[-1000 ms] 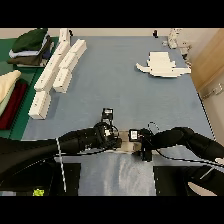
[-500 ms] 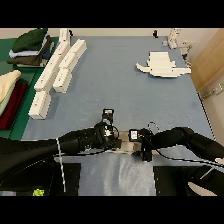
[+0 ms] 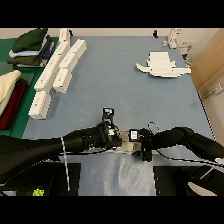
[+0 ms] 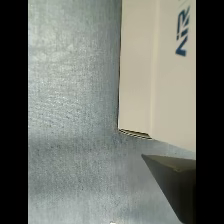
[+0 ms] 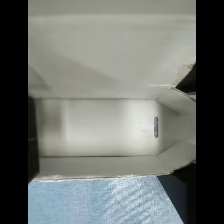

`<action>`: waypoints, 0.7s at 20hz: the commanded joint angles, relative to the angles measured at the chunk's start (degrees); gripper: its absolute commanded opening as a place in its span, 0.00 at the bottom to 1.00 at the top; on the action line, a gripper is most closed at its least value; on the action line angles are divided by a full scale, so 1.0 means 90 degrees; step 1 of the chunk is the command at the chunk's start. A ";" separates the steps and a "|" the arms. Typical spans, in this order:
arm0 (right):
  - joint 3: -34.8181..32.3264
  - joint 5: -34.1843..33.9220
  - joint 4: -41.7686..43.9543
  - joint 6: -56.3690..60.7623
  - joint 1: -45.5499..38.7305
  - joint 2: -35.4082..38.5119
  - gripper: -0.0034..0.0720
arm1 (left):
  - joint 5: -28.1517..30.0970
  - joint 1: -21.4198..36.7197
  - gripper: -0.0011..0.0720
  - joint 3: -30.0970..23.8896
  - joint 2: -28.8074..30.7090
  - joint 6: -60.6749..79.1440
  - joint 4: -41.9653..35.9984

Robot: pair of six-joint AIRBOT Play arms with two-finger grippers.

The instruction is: Fold the box.

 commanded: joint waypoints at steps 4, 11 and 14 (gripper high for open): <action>0.0000 0.0002 0.0002 0.0002 -0.0002 0.0005 0.74 | -0.0097 0.0000 0.43 0.0075 -0.0138 0.0000 0.0151; 0.0000 0.0002 0.0002 0.0002 -0.0002 0.0002 0.74 | 0.0175 0.0000 0.12 0.0075 -0.0138 0.0083 -0.0010; 0.0000 0.0005 0.0002 0.0002 -0.0002 0.0002 0.74 | 0.0141 0.0000 0.87 0.0075 -0.0136 0.0027 -0.0146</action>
